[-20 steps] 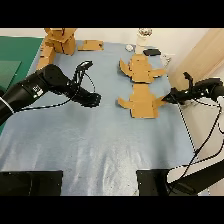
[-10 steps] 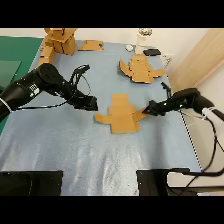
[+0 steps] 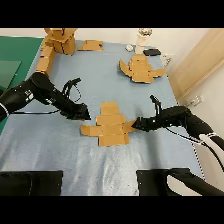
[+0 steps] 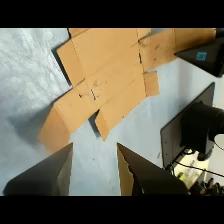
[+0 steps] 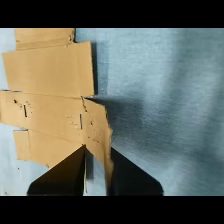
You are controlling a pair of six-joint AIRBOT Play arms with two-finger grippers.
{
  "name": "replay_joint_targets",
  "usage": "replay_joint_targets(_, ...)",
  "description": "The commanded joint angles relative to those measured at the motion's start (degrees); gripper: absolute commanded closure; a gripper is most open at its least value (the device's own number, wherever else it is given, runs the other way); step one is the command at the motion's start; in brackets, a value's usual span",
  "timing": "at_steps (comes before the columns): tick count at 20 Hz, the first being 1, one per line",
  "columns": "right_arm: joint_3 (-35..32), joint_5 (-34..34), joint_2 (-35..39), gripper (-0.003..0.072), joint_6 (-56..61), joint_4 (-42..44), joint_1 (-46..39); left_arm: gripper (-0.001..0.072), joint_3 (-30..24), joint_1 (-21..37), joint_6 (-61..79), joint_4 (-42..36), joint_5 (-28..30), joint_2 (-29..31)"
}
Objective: Fold the box.
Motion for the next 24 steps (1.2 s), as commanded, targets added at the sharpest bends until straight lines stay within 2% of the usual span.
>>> replay_joint_targets(1,1.36,0.83,-0.83,0.0462,1.53,-3.48,0.87,0.0303,-0.85,0.46,0.68,-0.98,-0.76,0.04)
replay_joint_targets(2,2.99,0.76,-2.36,0.0441,1.51,-4.07,0.87,0.0303,-0.85,0.46,0.68,-0.98,-0.76,0.04)
replay_joint_targets(5,8.79,-1.51,-7.61,0.0442,0.61,-4.52,0.90,0.0303,-0.85,0.46,0.66,-1.01,-0.68,0.04)
replay_joint_targets(10,16.63,-11.91,-17.14,0.0444,-1.18,-2.73,0.94,0.0302,-0.83,0.50,0.66,-1.01,-0.63,0.02)
replay_joint_targets(13,16.72,-15.43,-19.17,0.0447,-2.16,-2.16,0.94,0.0302,-0.83,0.59,0.96,-1.27,-1.81,0.02)
replay_joint_targets(16,16.72,-16.28,-19.26,0.0485,-2.82,-2.16,0.94,0.0302,-0.83,1.64,2.67,-3.13,-4.90,0.02)
replay_joint_targets(17,16.72,-16.31,-19.26,0.0627,-3.98,-1.92,0.94,0.0302,-0.83,2.25,3.34,-3.96,-5.16,0.02)
replay_joint_targets(18,16.72,-16.28,-19.26,0.0683,-5.88,-0.94,1.05,0.0302,-0.83,3.04,4.09,-4.90,-5.20,0.02)
replay_joint_targets(21,15.28,-15.54,-18.86,0.0685,-14.95,6.71,1.60,0.0302,-0.85,6.08,7.34,-7.19,-5.92,-0.02)
replay_joint_targets(24,8.50,-7.96,-15.23,0.0685,-22.38,9.75,5.73,0.0281,-1.57,10.16,9.01,-6.99,-7.21,-0.02)
